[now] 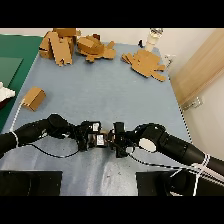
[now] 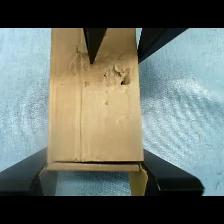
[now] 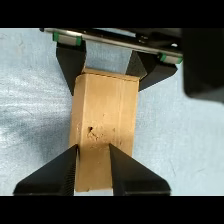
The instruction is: Fold the box.
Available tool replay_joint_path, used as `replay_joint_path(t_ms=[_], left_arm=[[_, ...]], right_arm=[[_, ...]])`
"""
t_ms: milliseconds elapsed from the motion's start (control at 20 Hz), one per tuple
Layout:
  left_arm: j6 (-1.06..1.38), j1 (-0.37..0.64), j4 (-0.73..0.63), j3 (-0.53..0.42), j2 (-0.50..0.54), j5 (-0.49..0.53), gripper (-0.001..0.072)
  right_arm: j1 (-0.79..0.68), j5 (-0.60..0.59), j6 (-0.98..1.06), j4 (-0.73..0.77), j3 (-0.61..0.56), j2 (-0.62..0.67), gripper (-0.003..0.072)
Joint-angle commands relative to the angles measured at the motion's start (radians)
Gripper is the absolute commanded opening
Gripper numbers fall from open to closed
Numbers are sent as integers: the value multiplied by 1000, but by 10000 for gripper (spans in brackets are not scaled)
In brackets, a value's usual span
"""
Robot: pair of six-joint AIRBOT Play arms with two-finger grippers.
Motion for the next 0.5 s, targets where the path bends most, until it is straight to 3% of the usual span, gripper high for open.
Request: replay_joint_path(t_ms=[0, 250, 450], left_arm=[[2, 0, 2, 0, 0, -1, 287], [2, 0, 2, 0, 0, -1, 287], [2, 0, 2, 0, 0, -1, 287]], right_arm=[[0, 10, 12, -7, 14, 2, 282], [0, 22, 40, -7, 43, 3, 281], [0, 30, 40, -7, 43, 13, 226]])
